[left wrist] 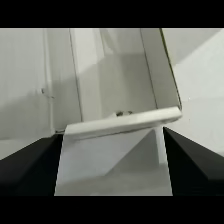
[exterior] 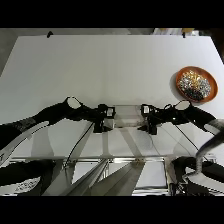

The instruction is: Fold the box and place the chain.

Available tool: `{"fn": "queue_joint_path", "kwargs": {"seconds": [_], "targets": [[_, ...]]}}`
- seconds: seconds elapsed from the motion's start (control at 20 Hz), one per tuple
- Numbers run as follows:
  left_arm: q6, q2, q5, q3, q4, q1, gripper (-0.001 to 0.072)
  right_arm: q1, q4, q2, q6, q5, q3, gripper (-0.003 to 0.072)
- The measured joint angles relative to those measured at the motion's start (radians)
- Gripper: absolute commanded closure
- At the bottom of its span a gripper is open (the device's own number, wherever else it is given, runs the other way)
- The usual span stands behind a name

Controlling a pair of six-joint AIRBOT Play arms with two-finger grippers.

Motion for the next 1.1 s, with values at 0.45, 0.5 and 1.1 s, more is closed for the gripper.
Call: {"fn": "queue_joint_path", "kwargs": {"seconds": [0.45, 0.5, 1.1], "targets": [[-0.029, -0.048, 0.013, 0.007, -0.073, -0.039, 0.0021, 0.0, 0.0, 0.0, 0.0, 0.0, 0.0, 0.0255], [-0.03, -0.051, 0.019, 0.007, -0.08, -0.04, 0.0083, 0.0, 0.0, 0.0, 0.0, 0.0, 0.0, 0.0255], [-0.032, -0.056, 0.038, 0.007, -0.107, -0.047, 0.0457, 0.0, -0.001, 0.0, -0.001, 0.0, 0.0, 0.0255]]}}
